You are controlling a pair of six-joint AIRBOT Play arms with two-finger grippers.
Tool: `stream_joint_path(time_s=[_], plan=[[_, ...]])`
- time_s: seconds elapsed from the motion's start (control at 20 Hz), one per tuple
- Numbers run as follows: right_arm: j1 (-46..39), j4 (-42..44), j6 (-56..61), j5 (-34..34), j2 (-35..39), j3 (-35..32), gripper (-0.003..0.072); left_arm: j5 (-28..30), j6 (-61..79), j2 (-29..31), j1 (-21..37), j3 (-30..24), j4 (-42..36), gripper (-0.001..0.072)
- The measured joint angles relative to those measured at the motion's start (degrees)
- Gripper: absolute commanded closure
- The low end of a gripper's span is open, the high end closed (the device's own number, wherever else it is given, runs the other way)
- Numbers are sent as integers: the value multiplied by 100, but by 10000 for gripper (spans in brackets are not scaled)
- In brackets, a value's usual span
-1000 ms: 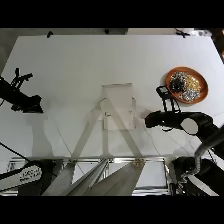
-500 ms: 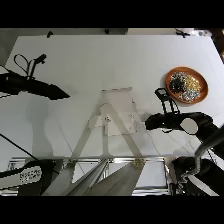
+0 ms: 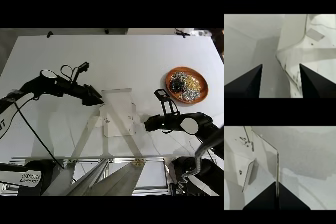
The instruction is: Fold the box and place the chain.
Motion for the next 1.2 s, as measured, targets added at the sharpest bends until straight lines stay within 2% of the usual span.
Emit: stream_joint_path(time_s=[0.2, 0.5, 0.55, 0.6, 0.65, 0.7, 0.75, 0.95, 1.0, 1.2], plan=[[0, 44, -35, 72, 0, 0, 678, 160, 339, -319, -201, 2, -348, 200], [0, 61, -52, 98, 0, 0, 679, -321, 472, -748, -341, 2, -444, 230], [0, 63, -52, 101, 0, 0, 679, -365, 479, -791, -376, 2, -455, 281], [0, 63, -52, 101, 0, 0, 679, -365, 490, -828, -417, 2, -457, 458], [0, 61, -55, 103, 0, 0, 679, -363, 494, -852, -457, 2, -459, 556], [0, 63, -55, 105, 0, 0, 678, -348, 507, -870, -503, 4, -470, 590], [0, 63, -55, 105, 0, 0, 678, -315, 542, -883, -546, 4, -468, 690], [0, 107, -55, 111, 0, 0, 671, -280, 680, -835, -636, 11, -459, 708], [0, 160, -55, 118, 7, 9, 639, -278, 704, -765, -643, 11, -435, 709], [2, 304, -48, 428, 87, 262, 603, -289, 730, -114, -649, 15, -205, 710]])
